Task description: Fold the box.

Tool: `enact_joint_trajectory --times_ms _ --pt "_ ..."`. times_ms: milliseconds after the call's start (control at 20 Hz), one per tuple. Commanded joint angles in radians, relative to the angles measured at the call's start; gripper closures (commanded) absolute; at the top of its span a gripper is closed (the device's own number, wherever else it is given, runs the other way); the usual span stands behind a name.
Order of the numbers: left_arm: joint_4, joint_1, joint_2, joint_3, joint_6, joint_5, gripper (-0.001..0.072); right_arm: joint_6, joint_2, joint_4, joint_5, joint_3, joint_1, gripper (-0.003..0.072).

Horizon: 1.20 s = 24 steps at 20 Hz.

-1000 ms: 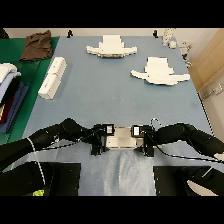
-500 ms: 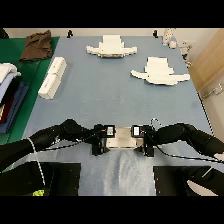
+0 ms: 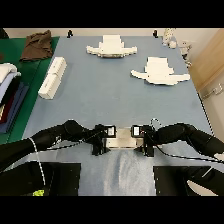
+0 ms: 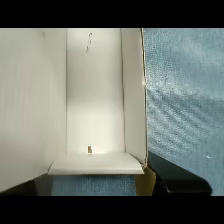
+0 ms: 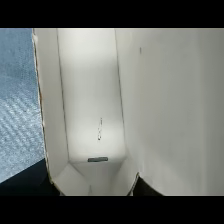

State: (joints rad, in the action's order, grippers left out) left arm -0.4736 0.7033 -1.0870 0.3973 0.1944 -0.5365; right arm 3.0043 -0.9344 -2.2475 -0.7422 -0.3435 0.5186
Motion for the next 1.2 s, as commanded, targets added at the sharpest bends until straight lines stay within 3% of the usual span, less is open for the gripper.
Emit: enact_joint_trajectory --times_ms 0,350,400,600,1150 --pt "-0.002 0.000 0.000 -0.001 0.000 0.005 0.0288 0.000 0.001 0.000 0.000 0.000 0.000 0.0172" --pt "-0.002 -0.001 0.000 -0.001 -0.001 0.003 0.0264 0.000 0.001 0.000 0.000 0.000 0.000 0.0172" --pt "-0.001 -0.004 0.000 -0.001 -0.001 0.003 0.0018 0.000 0.001 0.000 0.000 0.000 0.000 0.0172" --pt "-0.002 -0.052 0.008 -0.001 -0.011 -0.018 0.0014 0.000 0.001 0.000 0.000 0.000 0.000 0.0172" --pt "-0.001 -0.023 0.019 -0.001 0.053 -0.058 0.0014 0.000 0.001 0.000 0.000 0.000 0.000 0.0173"
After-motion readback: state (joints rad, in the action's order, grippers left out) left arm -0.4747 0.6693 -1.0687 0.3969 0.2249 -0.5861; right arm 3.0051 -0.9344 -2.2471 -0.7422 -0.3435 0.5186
